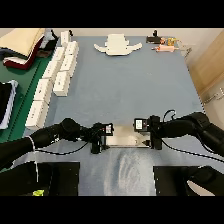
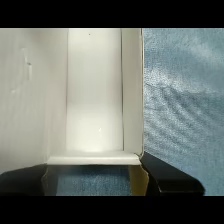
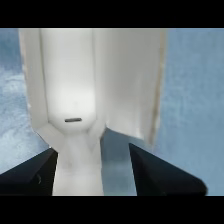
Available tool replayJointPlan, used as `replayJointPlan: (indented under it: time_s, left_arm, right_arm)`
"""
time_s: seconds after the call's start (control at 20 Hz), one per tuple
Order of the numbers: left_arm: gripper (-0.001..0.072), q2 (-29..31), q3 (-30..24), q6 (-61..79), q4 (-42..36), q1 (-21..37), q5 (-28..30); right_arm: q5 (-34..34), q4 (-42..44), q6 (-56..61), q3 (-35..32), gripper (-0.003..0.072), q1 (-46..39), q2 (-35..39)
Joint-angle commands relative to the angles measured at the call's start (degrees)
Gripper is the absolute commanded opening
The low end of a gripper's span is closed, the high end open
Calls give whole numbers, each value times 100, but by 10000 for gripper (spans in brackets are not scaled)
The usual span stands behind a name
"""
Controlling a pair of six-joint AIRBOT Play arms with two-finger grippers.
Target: Fold the box.
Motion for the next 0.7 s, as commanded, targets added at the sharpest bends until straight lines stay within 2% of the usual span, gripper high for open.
replayJointPlan:
  time_s: [0.0,0.15,0.2,0.3,0.35,0.4,0.5,0.65]
  left_arm:
    - [469,-2,4,0,0,4,2]
    - [469,-2,4,0,0,4,2]
    - [469,-2,4,0,0,4,2]
    - [470,-2,4,-2,0,4,2]
    - [469,-2,4,0,0,4,2]
    - [469,-2,4,0,2,4,2]
    - [470,-2,4,0,2,4,2]
    - [470,-2,4,0,0,4,2]
  right_arm:
    - [-280,-595,1646,138,713,-2,549]
    - [-769,-592,3504,214,693,-2,949]
    - [-957,-546,4135,225,582,-2,1058]
    - [-1307,-44,4876,225,199,-2,1132]
    - [-1373,404,4944,223,64,0,1095]
    - [-1327,1001,4931,225,7,11,1012]
    - [-953,1921,4865,227,6,13,713]
    - [-433,2245,4876,426,5,11,-22]
